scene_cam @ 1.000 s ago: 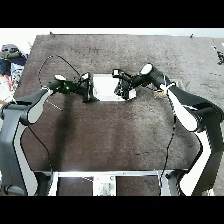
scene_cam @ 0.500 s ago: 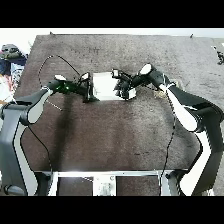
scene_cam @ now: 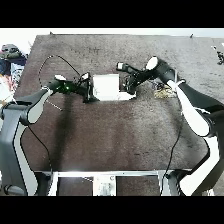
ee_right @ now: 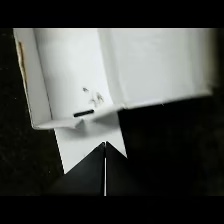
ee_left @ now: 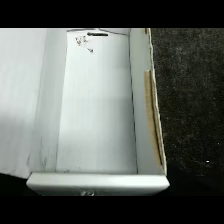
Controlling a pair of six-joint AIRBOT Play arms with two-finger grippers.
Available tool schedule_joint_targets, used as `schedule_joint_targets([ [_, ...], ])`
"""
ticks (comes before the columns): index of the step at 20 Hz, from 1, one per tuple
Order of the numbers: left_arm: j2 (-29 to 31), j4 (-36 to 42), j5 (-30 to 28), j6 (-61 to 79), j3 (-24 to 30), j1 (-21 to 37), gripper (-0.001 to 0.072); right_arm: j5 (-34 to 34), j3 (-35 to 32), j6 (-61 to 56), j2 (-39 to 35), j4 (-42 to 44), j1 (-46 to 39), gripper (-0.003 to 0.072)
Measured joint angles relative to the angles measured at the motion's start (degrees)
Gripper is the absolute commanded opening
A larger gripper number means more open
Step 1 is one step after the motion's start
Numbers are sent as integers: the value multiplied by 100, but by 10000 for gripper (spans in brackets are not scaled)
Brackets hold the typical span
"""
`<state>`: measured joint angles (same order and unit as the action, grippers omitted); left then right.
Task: Fold the box and place the chain.
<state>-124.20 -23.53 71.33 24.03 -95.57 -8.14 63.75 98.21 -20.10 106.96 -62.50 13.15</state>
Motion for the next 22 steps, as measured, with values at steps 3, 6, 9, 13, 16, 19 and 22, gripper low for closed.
schedule_joint_targets([
  [3,0,0,0,-2,0,0,206,44,0,-1235,-345,-153,-271,13],
  [6,0,0,0,-2,0,0,205,280,-2,-2557,-457,-234,-675,13],
  [9,0,0,0,-2,0,0,206,634,-33,-3580,-382,-133,-997,12],
  [13,0,0,0,-2,0,0,205,710,-400,-4245,-278,120,-1123,13],
  [16,0,0,0,-2,0,0,206,404,-863,-4402,-254,402,-1069,13],
  [19,0,0,0,-2,0,0,205,-22,-1294,-4293,-245,693,-909,13],
  [22,0,-2,2,-2,0,0,206,-339,-1506,-3971,-245,1211,-782,14],
])
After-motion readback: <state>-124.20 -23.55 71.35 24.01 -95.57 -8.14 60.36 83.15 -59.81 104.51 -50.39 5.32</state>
